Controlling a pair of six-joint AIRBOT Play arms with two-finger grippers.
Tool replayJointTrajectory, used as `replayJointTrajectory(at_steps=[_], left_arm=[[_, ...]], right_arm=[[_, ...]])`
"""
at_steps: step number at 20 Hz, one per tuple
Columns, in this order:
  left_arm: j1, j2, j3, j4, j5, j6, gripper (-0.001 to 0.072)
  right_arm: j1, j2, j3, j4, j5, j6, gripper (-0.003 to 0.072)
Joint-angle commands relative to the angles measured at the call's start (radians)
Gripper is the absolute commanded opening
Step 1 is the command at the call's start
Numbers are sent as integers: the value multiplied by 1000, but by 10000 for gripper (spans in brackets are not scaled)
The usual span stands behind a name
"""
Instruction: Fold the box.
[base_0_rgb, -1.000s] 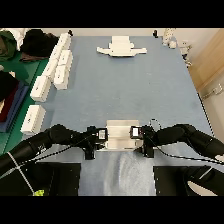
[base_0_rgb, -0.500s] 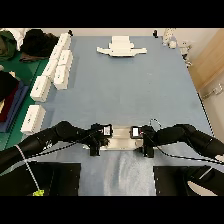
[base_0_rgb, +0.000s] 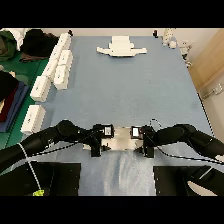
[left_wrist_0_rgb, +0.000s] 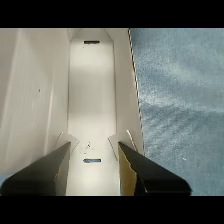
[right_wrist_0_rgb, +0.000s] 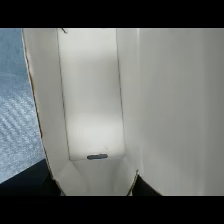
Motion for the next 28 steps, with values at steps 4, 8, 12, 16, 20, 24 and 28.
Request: replayJointTrajectory(at_steps=[4, 8, 12, 16, 20, 24, 28], left_arm=[[0, 1, 1, 4, -12, 3, 163], [3, 47, 14, 205, -11, -306, 17], [51, 197, 17, 473, -95, -728, 17], [152, 389, 17, 588, -227, -1156, 17], [317, 443, 15, 730, -378, -1574, 17], [442, 346, -1, 673, -473, -1589, 17], [448, 227, -40, 502, -466, -1492, 16]], right_arm=[[0, -1, 0, 1, 1, 2, 507], [0, -1, 0, 1, 1, 2, 507], [0, -1, 0, 1, 1, 2, 507], [0, -1, 0, 1, 1, 2, 507], [0, -1, 0, 1, 1, 2, 507], [0, -1, 0, 1, 1, 2, 507], [0, -1, 0, 1, 1, 2, 507]])
